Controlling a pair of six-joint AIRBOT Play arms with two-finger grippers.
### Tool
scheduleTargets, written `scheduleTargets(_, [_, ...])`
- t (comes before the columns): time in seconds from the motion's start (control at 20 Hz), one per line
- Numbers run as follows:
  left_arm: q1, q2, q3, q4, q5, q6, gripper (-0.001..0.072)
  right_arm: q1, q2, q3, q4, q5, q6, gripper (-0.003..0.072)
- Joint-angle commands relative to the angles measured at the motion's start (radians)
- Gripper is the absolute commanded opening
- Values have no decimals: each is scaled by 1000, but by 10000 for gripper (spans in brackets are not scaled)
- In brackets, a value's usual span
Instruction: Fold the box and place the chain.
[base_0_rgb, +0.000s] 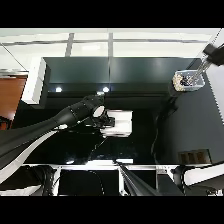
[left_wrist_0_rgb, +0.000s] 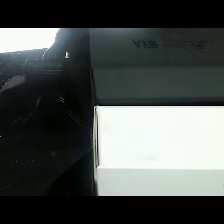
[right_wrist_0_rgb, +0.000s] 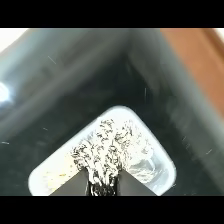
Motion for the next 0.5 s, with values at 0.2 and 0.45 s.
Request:
scheduleTargets(0.2, [1,0,0,0,-1,0,30,0,289,1,22,-59,-145,12])
scheduleTargets(0.45, [1,0,0,0,-1,0,29,0,258,0,21,-57,-145,13])
